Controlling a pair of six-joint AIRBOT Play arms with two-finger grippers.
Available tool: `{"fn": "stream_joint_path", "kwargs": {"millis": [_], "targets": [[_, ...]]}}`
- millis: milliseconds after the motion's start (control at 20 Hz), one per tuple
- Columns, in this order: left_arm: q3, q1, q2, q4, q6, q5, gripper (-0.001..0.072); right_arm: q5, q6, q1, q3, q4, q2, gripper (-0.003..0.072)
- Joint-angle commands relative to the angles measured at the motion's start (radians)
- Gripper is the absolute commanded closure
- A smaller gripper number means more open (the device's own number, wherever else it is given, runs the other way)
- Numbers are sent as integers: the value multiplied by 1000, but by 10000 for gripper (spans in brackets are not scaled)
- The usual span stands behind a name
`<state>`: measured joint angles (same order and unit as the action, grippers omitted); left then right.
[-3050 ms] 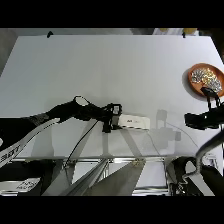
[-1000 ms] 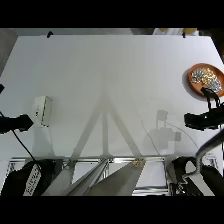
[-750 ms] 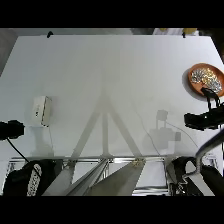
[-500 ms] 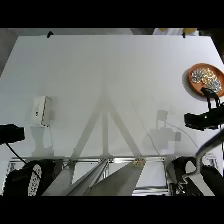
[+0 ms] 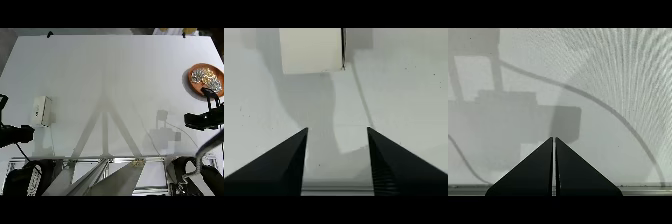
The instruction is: Fold the box and place the chain.
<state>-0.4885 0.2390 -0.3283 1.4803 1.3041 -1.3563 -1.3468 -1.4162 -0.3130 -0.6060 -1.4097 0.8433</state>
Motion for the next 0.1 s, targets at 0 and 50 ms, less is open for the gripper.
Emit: {"fn": "stream_joint_path", "kwargs": {"millis": [0, 50], "targets": [[17, -35, 1, 6, -50, 40, 249, 0, 0, -1, 0, 0, 0, 669], [17, -35, 1, 8, -50, 50, 249, 0, 0, -1, 0, 0, 0, 669]]}}
